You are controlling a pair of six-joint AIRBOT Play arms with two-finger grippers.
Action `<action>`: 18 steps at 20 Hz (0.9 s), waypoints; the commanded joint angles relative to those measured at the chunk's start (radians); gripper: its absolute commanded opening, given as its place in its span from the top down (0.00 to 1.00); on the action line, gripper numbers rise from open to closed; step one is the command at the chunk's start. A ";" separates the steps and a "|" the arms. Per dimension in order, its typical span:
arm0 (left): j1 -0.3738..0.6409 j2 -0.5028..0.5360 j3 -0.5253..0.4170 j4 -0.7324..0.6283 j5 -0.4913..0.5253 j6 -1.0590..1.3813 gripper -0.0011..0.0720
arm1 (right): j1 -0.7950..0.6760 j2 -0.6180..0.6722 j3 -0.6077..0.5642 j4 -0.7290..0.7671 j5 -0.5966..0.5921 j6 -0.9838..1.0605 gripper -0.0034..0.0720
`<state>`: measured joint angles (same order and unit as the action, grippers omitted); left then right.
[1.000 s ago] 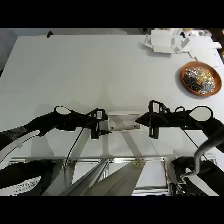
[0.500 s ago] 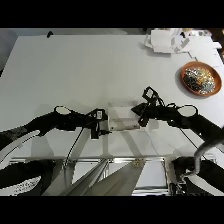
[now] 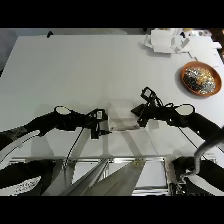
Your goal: Fold the box and place the chain.
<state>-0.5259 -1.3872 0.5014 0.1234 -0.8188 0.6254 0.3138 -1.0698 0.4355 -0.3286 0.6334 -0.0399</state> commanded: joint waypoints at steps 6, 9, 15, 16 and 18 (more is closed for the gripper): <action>0.000 0.000 0.001 0.001 -0.001 0.000 0.84 | 0.001 0.327 0.013 -0.744 0.251 0.008 0.94; 0.000 0.000 0.001 0.002 -0.001 0.000 0.84 | 0.001 0.299 0.009 -0.855 0.369 0.006 0.87; 0.000 0.000 0.001 0.001 -0.001 0.000 0.84 | 0.001 0.176 -0.019 -0.709 0.202 -0.001 0.62; 0.000 0.000 0.001 0.001 -0.001 0.000 0.84 | 0.001 0.155 -0.019 -0.683 0.181 -0.027 0.63; 0.000 0.000 0.001 0.001 -0.001 0.000 0.84 | 0.001 0.114 -0.019 -0.637 0.159 -0.087 0.64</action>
<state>-0.5259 -1.3872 0.5014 0.1242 -0.8196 0.6254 0.3138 -0.9028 0.4191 -1.0283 0.8429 -0.0643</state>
